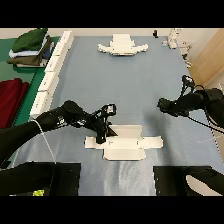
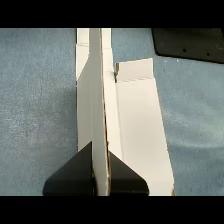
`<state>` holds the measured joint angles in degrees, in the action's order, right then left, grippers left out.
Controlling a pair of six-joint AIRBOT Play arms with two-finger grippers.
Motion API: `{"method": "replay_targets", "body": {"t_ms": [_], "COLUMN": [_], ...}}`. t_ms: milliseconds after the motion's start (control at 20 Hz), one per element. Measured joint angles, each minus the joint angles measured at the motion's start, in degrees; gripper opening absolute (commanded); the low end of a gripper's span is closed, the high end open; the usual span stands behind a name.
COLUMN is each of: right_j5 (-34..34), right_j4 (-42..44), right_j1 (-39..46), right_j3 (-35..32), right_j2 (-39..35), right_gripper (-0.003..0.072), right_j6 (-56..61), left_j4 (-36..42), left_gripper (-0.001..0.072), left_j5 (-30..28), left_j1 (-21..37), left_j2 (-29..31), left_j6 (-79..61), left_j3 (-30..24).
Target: Fold the box.
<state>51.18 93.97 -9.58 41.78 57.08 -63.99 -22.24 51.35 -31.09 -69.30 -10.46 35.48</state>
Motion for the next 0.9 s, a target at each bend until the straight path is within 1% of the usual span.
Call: {"method": "replay_targets", "body": {"t_ms": [100, 150, 200, 400, 550, 700, 800, 900], "right_j5": [0.3, 0.5, 1.0, 4.5, 9.6, 14.8, 16.9, 17.5], "right_j4": [0.1, 0.4, 0.8, 3.9, 6.6, 7.3, 7.5, 7.4], "right_j1": [0.0, 0.0, 0.0, -0.1, -2.1, -7.6, -13.2, -20.3], "right_j3": [0.0, 0.0, 0.0, 0.0, 0.0, -0.8, -2.3, -4.9], "right_j2": [0.0, 0.0, 0.0, -0.1, -0.6, -3.4, -7.1, -12.0], "right_gripper": [0.0272, 0.0127, 0.0008, 0.0006, 0.0006, 0.0005, 0.0005, 0.0005], "right_j6": [0.0, 0.0, -0.1, -3.2, -6.4, -7.7, -6.9, -5.8], "left_j4": [-0.1, -0.2, -0.2, -0.3, -0.4, -0.4, -0.4, -0.4], "left_gripper": [0.0014, 0.0014, 0.0014, 0.0014, 0.0014, 0.0014, 0.0014, 0.0014], "left_j5": [0.0, 0.0, 0.0, -0.2, -0.3, -0.3, -0.3, -0.3], "left_j1": [0.0, 0.0, 0.0, 0.0, 0.0, 0.0, 0.0, 0.0], "left_j2": [0.0, 0.0, 0.0, 0.0, 0.0, 0.0, 0.0, 0.0], "left_j6": [0.0, 0.0, 0.0, 0.0, 0.0, 0.0, 0.0, 0.0], "left_j3": [-0.1, -0.1, -0.2, -0.2, -0.2, -0.2, -0.2, -0.2]}}
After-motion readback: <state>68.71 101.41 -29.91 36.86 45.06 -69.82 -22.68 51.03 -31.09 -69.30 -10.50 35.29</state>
